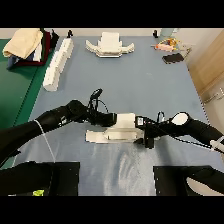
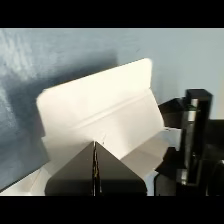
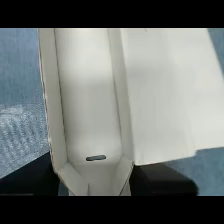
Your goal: Fold the box.
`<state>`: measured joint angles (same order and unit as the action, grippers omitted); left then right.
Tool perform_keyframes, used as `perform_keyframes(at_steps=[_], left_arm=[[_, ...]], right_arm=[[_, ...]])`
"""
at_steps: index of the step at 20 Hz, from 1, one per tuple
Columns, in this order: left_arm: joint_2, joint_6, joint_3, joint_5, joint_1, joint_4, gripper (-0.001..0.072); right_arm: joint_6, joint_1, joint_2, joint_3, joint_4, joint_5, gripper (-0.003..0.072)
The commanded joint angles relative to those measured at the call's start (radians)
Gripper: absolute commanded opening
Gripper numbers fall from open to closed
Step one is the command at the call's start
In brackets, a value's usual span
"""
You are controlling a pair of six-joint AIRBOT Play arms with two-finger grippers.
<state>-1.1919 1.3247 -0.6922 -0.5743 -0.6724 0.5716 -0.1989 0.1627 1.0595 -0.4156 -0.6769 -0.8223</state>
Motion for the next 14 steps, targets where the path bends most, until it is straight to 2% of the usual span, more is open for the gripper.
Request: perform_keyframes(at_steps=[1,5,8,12,14], left_arm=[[0.092,-0.053,-0.031,-0.055,0.058,0.033,0.0011],[0.263,-0.089,-0.033,-0.267,0.162,0.175,0.0012],[0.356,-0.148,-0.032,-0.4,0.188,0.309,0.0012],[0.404,-0.395,-0.031,-0.563,0.175,0.347,0.0011],[0.404,-0.513,-0.028,-0.602,0.14,0.379,0.0012]], right_arm=[[0.003,0.0,-0.001,-0.001,0.001,0.001,0.0521],[0.003,0.0,-0.001,-0.001,0.0,0.001,0.052],[0.003,0.0,-0.001,-0.001,0.0,0.001,0.052],[0.003,0.0,-0.001,-0.001,0.0,0.001,0.0521],[0.003,0.0,-0.001,-0.001,0.0,0.001,0.052]])
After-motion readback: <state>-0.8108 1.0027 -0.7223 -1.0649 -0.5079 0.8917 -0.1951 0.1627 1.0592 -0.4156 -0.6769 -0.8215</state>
